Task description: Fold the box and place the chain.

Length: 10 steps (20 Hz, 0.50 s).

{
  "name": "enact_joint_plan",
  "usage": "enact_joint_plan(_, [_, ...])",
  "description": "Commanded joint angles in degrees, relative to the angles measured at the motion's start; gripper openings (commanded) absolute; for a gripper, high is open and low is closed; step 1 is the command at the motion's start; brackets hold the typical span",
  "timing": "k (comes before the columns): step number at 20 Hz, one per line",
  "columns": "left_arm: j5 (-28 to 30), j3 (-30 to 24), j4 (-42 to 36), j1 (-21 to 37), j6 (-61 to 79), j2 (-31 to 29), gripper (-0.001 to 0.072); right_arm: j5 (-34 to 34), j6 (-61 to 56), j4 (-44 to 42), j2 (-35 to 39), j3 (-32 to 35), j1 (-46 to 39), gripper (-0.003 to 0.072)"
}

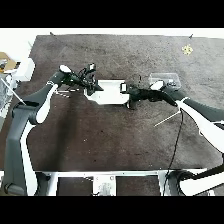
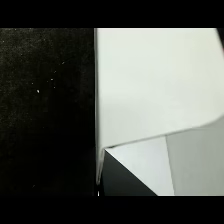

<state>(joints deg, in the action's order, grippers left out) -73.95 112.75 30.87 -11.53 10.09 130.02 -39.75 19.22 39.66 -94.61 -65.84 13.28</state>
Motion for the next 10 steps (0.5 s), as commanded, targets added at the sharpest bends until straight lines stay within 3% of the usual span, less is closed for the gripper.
enact_joint_plan(1, [0.0, 0.0, 0.0, 0.0, 0.0, 0.0, 0.0010, -2.2, -1.0, -1.9, 1.0, -1.9, -1.9, 0.0707])
enact_joint_plan(8, [0.0, 0.0, 0.0, 0.0, 0.0, 0.0, 0.0010, -9.1, -3.1, -7.8, -5.5, -9.7, -5.7, 0.0710])
enact_joint_plan(10, [0.0, 0.0, 0.0, 0.0, 0.0, 0.0, 0.0010, -14.4, -3.2, -10.1, -7.7, -12.0, -7.3, 0.0716])
